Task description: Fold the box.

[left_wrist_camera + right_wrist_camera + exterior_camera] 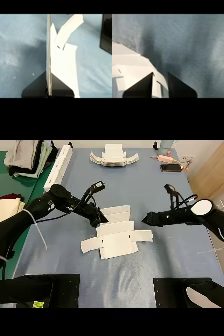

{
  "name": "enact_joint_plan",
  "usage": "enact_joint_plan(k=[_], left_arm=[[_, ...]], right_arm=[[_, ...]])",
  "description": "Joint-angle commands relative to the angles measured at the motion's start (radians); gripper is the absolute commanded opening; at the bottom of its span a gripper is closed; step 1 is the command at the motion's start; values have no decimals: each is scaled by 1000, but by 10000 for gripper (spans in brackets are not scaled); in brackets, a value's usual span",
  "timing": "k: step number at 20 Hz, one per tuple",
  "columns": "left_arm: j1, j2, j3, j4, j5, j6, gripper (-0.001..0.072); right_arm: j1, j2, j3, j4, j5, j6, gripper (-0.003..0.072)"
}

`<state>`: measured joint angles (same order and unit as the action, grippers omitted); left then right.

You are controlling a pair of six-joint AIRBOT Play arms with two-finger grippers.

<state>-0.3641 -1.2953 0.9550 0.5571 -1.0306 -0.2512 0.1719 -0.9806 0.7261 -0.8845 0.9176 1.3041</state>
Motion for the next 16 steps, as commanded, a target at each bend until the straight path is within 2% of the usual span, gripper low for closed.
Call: enact_joint_plan(k=[1, 3, 5, 7, 10, 13, 16], left_arm=[[-62, 83, -88, -51, 159, 180, 9], [-92, 120, -172, -157, 235, 327, 9], [-122, 143, -248, -237, 301, 455, 9], [-142, 150, -299, -270, 316, 510, 9], [-154, 150, -335, -270, 326, 546, 10], [-154, 150, -349, -269, 377, 550, 9], [-154, 150, -350, -269, 362, 550, 10]], right_arm=[[-1, 35, 70, 6, 39, 50, 89], [17, 39, 67, 4, 70, 50, 4], [56, 39, 49, 2, 87, 61, 4], [107, 39, 16, -20, 86, 99, 4], [175, 40, -47, -86, 71, 175, 4], [217, 40, -109, -141, 47, 237, 4], [224, 39, -167, -245, 1, 314, 3]])
